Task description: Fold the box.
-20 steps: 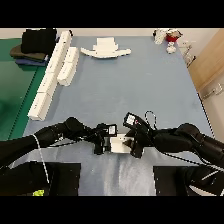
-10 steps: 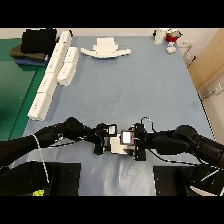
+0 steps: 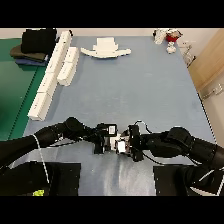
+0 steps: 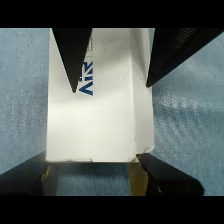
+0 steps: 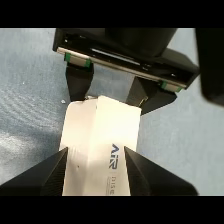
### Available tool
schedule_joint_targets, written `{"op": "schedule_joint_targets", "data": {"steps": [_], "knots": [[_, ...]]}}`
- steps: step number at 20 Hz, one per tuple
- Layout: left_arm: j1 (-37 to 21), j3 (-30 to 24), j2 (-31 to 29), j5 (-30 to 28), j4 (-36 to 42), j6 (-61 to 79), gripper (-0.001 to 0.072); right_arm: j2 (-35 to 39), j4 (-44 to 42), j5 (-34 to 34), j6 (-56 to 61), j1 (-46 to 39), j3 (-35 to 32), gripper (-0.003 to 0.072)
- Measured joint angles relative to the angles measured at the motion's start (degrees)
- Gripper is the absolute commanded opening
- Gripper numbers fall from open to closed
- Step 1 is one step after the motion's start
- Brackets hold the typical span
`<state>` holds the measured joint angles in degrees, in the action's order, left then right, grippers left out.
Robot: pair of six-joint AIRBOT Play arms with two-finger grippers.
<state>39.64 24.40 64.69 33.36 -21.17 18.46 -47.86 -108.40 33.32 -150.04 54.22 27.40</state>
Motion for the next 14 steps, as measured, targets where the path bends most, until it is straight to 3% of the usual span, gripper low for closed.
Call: {"op": "schedule_joint_targets", "data": {"steps": [6,14], "knots": [[0.0,0.0,0.0,0.1,0.0,0.0,0.0413,1.1,1.9,-0.3,0.6,0.2,0.7,0.0522],[0.0,0.0,0.0,-0.1,0.1,0.0,0.0413,2.1,11.3,-0.8,7.1,0.0,2.3,0.0521]]}}
